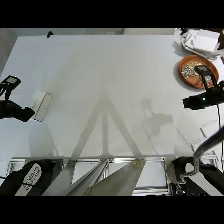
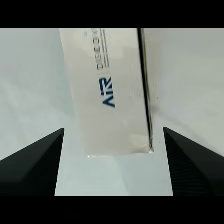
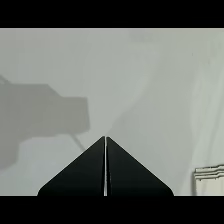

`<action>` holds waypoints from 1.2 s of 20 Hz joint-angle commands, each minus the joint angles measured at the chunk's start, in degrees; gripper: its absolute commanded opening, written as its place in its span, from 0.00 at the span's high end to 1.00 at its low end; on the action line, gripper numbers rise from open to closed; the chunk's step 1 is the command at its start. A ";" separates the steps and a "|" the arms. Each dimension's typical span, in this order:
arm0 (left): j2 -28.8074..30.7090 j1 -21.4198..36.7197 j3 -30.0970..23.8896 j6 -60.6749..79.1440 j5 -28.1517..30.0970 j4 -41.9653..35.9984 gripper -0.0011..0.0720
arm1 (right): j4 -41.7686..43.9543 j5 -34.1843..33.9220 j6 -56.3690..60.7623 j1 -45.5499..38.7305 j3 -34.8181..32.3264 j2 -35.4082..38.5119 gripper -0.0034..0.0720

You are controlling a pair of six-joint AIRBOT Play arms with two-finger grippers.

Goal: Fold the box and place the chain.

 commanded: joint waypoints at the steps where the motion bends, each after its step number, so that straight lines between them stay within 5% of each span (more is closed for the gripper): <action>1: 6.91 -5.07 0.02 -0.04 1.49 -0.07 0.04 | 1.55 -1.49 0.02 -0.02 0.07 -0.04 0.94; 9: 10.12 -13.64 0.02 -0.50 -0.37 -7.63 0.04 | 1.92 -2.03 0.00 -0.02 0.07 -0.02 0.94; 24: 9.79 -14.14 0.02 -0.63 -0.15 -9.14 0.04 | 1.92 -2.01 0.00 -0.02 0.07 -0.02 0.94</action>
